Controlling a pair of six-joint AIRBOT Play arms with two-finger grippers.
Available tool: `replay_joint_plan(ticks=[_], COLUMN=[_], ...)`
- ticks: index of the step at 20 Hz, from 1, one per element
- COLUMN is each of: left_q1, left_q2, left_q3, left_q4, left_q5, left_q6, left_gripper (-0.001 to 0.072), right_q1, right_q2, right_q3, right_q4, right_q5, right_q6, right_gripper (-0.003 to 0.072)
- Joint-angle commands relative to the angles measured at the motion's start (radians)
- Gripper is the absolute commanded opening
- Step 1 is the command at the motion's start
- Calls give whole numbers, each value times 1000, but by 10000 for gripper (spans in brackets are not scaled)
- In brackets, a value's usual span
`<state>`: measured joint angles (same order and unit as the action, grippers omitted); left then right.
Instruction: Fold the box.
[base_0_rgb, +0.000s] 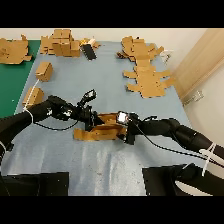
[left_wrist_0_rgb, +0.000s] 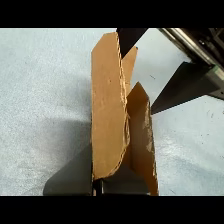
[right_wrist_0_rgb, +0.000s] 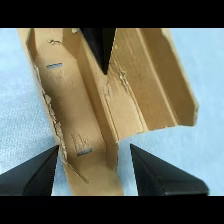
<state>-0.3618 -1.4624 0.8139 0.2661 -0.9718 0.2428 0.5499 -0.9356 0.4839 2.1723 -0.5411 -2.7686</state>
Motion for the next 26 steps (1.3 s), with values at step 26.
replay_joint_plan(ticks=[26], left_q1=[0], left_q2=[-1], left_q3=[0], left_q4=[0], left_q5=[0], left_q6=[0], left_gripper=[13], right_q1=[-113], right_q2=[-256], right_q3=[165], right_q4=[125], right_q5=[-238], right_q6=[-235], right_gripper=[712])
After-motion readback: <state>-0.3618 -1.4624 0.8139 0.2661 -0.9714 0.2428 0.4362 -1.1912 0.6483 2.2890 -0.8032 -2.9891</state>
